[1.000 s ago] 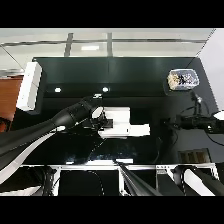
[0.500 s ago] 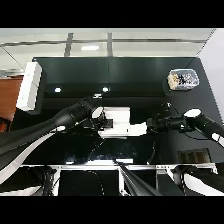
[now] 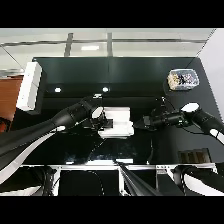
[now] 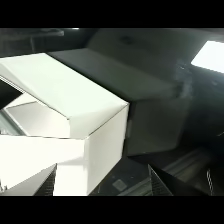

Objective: Fold the box and place the chain.

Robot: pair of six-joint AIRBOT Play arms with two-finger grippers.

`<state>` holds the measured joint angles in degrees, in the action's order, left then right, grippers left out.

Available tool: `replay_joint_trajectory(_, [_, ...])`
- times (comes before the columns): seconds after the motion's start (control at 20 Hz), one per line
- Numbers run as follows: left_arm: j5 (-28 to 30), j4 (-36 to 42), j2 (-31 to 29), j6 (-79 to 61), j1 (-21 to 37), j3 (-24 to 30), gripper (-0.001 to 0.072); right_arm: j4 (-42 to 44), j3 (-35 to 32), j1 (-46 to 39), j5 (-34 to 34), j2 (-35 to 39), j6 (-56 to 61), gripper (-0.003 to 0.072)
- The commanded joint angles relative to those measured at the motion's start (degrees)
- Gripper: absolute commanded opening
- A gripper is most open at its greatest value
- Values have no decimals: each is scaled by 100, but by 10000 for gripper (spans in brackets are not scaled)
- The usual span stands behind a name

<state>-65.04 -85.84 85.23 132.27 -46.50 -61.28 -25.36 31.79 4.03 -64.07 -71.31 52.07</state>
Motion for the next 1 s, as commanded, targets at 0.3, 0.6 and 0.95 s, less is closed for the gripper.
replay_joint_trajectory(0.3, [7,0,2,-2,7,-2,28,157,107,911,651,-4,299,533])
replay_joint_trajectory(0.6, [4,0,2,-2,7,-2,28,-7,358,1290,1211,-4,807,476])
replay_joint_trajectory(0.95, [4,0,2,-2,7,-2,28,-920,481,1285,811,-4,1351,477])
